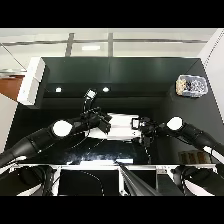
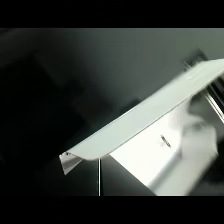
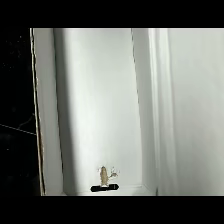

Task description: Fold the box and place the chain.

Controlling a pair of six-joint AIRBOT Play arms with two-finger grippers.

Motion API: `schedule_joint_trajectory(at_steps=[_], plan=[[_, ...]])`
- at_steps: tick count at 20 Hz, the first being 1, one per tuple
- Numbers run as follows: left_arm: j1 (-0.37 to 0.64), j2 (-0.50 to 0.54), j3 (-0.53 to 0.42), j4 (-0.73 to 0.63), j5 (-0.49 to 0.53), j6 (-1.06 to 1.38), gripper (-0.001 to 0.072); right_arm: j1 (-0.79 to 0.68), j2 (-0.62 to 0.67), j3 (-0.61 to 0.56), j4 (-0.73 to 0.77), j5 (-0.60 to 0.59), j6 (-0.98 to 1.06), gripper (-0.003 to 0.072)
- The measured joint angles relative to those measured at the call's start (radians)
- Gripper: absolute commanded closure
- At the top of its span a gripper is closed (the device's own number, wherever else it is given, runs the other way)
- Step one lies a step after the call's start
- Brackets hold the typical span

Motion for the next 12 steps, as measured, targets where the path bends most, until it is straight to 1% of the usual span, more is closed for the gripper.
schedule_joint_trajectory(at_steps=[4, 6, 9, 12], plan=[[-0.005, -0.068, 0.012, -0.033, 0.064, 0.0, 0.0676, 0.0, 0.0, 0.0, 0.0, 0.0, 0.0, 0.0213], [-0.006, -0.098, 0.014, -0.04, 0.072, 0.0, 0.0675, 0.0, 0.0, 0.0, 0.0, 0.0, 0.001, 0.0212], [-0.006, -0.131, 0.016, -0.034, 0.043, 0.003, 0.0675, 0.0, 0.0, 0.0, 0.0, 0.0, 0.001, 0.0212], [0.003, -0.132, 0.024, 0.026, 0.009, 0.003, 0.0674, 0.0, 0.0, 0.0, -0.001, 0.0, 0.0, 0.0212]])
